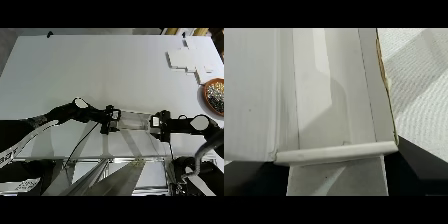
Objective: Fold the box and place the chain.
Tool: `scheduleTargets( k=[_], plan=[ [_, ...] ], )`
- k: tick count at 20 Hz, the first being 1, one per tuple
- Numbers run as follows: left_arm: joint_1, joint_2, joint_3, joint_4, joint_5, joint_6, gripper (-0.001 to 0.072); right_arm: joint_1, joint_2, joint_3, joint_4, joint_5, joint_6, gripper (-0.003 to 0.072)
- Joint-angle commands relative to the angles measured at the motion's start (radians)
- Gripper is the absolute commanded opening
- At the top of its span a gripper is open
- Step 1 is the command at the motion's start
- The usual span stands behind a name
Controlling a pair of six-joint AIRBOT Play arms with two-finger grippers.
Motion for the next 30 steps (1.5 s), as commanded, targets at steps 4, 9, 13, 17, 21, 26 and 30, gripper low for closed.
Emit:
scheduleTargets(
  k=[4,9,13,17,21,26,30],
  plan=[
    [0.001,0.000,0.000,-0.001,0.001,-0.001,0.0030,0.001,0.183,0.000,-0.056,0.046,0.178,0.0487],
    [0.001,0.000,0.000,-0.001,0.001,-0.001,0.0030,0.058,0.297,0.000,0.126,0.002,0.288,0.0487],
    [0.001,0.000,0.000,0.000,0.001,-0.001,0.0030,0.101,0.277,0.000,0.314,-0.040,0.290,0.0308],
    [0.001,0.000,0.000,-0.001,0.001,-0.001,0.0030,0.159,0.154,0.000,0.463,-0.307,0.291,0.0020],
    [0.001,0.000,0.000,-0.001,0.001,-0.001,0.0030,0.180,-0.095,0.000,0.551,-0.483,0.299,0.0020],
    [0.001,0.000,0.000,-0.001,0.001,-0.001,0.0030,0.180,-0.192,0.027,0.525,-0.423,0.370,0.0020],
    [0.001,0.000,0.000,-0.001,0.001,-0.001,0.0030,0.171,-0.127,0.151,0.248,-0.296,0.600,0.0020]
  ],
)
